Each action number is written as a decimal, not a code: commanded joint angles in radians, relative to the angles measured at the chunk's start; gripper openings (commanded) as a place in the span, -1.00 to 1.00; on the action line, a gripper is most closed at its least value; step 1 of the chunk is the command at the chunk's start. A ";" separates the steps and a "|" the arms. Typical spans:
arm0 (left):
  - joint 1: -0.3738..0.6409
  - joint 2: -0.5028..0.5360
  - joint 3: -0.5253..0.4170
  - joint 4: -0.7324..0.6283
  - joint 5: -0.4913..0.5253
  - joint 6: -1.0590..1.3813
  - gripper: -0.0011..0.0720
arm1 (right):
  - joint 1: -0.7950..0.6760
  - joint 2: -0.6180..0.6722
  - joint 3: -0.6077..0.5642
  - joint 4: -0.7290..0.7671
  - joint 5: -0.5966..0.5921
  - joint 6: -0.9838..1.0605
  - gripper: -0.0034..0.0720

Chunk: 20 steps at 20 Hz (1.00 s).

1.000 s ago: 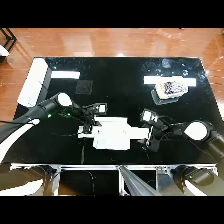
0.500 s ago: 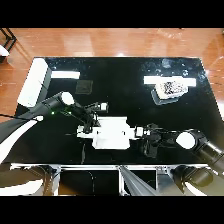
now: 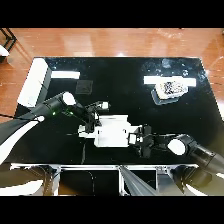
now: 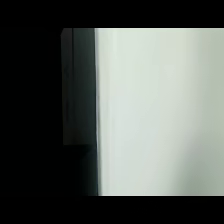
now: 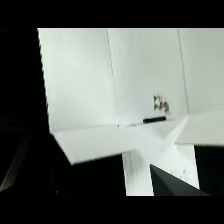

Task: Fold the box and place the chain.

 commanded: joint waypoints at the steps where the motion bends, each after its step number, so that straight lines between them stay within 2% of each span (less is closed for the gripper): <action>1: -0.002 0.000 0.001 0.000 0.002 -0.002 -0.91 | 0.061 -0.044 -0.001 0.001 -0.105 -0.001 0.95; 5: -0.002 0.000 0.001 0.000 0.002 -0.002 -0.91 | 0.087 -0.053 0.000 0.073 -0.156 -0.001 0.95; 10: -0.002 0.000 0.001 0.000 0.002 -0.002 -0.91 | 0.087 -0.053 0.000 0.091 -0.166 0.000 0.95; 14: -0.002 0.000 0.001 0.000 0.002 -0.002 -0.90 | 0.084 -0.052 0.052 0.115 -0.167 0.000 0.95; 20: -0.002 0.000 0.001 0.000 -0.002 -0.003 -0.90 | 0.000 -0.052 0.097 0.105 -0.155 0.001 0.95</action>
